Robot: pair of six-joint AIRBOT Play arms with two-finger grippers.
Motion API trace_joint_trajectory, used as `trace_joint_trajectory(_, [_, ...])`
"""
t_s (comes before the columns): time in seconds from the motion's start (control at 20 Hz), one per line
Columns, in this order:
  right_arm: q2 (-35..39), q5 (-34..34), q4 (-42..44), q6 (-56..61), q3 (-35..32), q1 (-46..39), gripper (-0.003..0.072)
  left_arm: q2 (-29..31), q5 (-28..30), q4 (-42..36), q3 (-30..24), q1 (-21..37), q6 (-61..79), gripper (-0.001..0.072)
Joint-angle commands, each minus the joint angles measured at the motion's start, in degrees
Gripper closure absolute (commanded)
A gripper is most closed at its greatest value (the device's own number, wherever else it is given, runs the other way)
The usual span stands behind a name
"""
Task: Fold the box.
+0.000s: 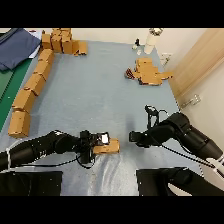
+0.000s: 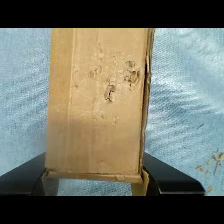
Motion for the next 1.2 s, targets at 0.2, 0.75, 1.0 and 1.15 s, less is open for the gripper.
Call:
trace_joint_trajectory(0.2, [-4.79,1.92,-1.53,-0.13,0.07,-0.15,0.0683,0.09,-1.40,-0.15,4.94,6.19,-17.55,0.0298])
trace_joint_trajectory(0.75, [-6.69,6.43,-1.64,1.95,0.07,-0.15,0.0683,-12.26,-5.20,-0.37,34.21,51.17,-24.85,0.0298])
trace_joint_trajectory(1.0, [-6.69,6.62,-1.57,3.58,0.07,-0.15,0.0682,-32.85,-10.95,-0.35,59.87,58.36,-32.30,0.0299])
trace_joint_trajectory(1.15, [-6.67,6.88,-1.29,5.01,0.07,-0.15,0.0683,-42.51,-11.65,-0.31,71.76,58.27,-34.05,0.0299])
